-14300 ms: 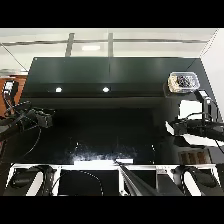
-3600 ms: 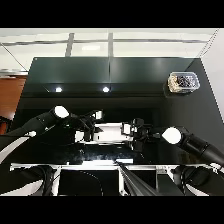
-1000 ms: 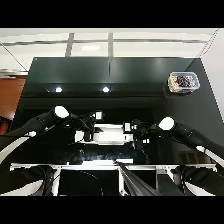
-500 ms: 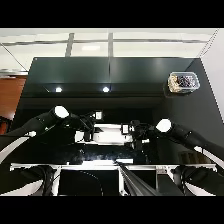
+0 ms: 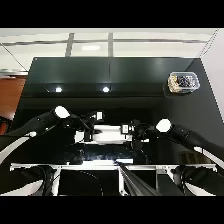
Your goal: Fold the box and place the chain.
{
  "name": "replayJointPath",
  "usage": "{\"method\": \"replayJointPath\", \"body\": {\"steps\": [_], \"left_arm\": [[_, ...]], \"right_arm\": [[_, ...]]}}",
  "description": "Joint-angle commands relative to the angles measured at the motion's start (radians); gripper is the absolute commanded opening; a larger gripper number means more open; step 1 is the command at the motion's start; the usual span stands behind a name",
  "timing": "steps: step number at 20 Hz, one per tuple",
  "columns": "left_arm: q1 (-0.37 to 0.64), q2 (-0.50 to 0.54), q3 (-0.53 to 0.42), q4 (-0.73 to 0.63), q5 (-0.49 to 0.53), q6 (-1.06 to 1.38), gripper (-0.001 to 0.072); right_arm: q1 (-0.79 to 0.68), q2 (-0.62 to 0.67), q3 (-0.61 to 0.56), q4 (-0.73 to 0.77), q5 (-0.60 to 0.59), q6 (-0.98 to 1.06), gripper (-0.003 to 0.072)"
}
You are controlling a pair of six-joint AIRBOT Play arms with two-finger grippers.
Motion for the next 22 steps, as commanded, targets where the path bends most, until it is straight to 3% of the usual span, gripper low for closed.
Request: {"method": "replayJointPath", "body": {"steps": [1,4,7,8,9,10,12,14,16,19,22], "left_arm": [[0.007,0.029,0.027,0.055,-0.040,-0.039,0.0514],[0.014,0.129,0.070,0.291,-0.093,-0.289,0.0513],[0.017,0.278,0.086,0.502,-0.224,-0.498,0.0509],[0.018,0.320,0.086,0.547,-0.276,-0.556,0.0467],[0.018,0.356,0.086,0.583,-0.338,-0.632,0.0295],[0.017,0.378,0.086,0.599,-0.401,-0.688,0.0043],[0.012,0.384,0.068,0.536,-0.521,-0.858,0.0027],[-0.007,0.380,0.013,0.368,-0.526,-0.916,0.0027],[-0.030,0.379,-0.048,0.123,-0.380,-0.916,0.0027],[-0.051,0.373,-0.122,-0.223,0.029,-0.849,0.0028],[-0.067,0.329,-0.132,-0.367,0.367,-0.683,0.0028]], "right_arm": [[0.000,0.000,0.000,-0.002,0.001,0.001,0.0416],[0.000,0.000,0.000,-0.002,0.001,0.001,0.0416],[0.000,0.000,0.000,-0.002,0.001,0.001,0.0416],[0.000,0.000,0.000,-0.002,0.001,0.001,0.0416],[0.000,0.000,0.000,-0.002,0.001,0.001,0.0416],[0.000,0.000,0.000,-0.002,0.001,0.001,0.0416],[0.000,0.000,0.000,-0.002,0.001,0.001,0.0416],[0.000,0.000,0.000,-0.002,0.001,0.001,0.0416],[0.000,0.000,0.000,-0.002,0.002,0.001,0.0416],[0.000,0.000,0.000,-0.002,0.002,0.001,0.0416],[0.000,0.000,0.000,-0.002,0.002,0.001,0.0416]]}}
